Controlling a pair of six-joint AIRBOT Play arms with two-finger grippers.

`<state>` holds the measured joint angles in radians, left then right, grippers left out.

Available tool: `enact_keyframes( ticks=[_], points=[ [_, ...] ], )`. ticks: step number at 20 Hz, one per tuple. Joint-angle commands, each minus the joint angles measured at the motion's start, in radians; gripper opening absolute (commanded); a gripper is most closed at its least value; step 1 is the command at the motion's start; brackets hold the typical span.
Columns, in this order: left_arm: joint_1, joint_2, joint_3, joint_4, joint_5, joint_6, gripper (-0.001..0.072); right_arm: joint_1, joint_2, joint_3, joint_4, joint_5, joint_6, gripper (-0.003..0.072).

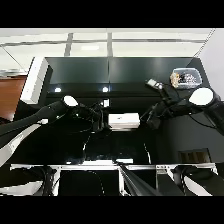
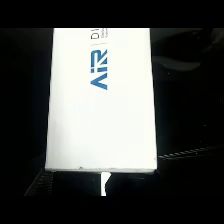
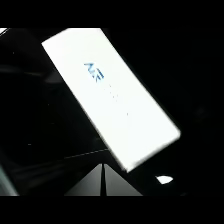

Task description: Fold the box and place the chain.

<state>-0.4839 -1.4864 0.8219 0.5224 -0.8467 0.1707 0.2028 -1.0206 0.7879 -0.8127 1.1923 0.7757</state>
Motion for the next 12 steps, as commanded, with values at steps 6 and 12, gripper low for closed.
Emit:
enact_keyframes(
  ticks=[6,12],
  points=[
    [-0.001,0.000,0.000,0.000,0.001,0.001,0.0499,-0.043,-0.029,-0.246,0.516,-0.240,0.157,0.0014],
    [-0.001,0.000,0.000,0.000,0.005,0.001,0.0504,-0.042,-0.166,-0.248,0.502,-0.270,0.160,0.0015]
  ],
)
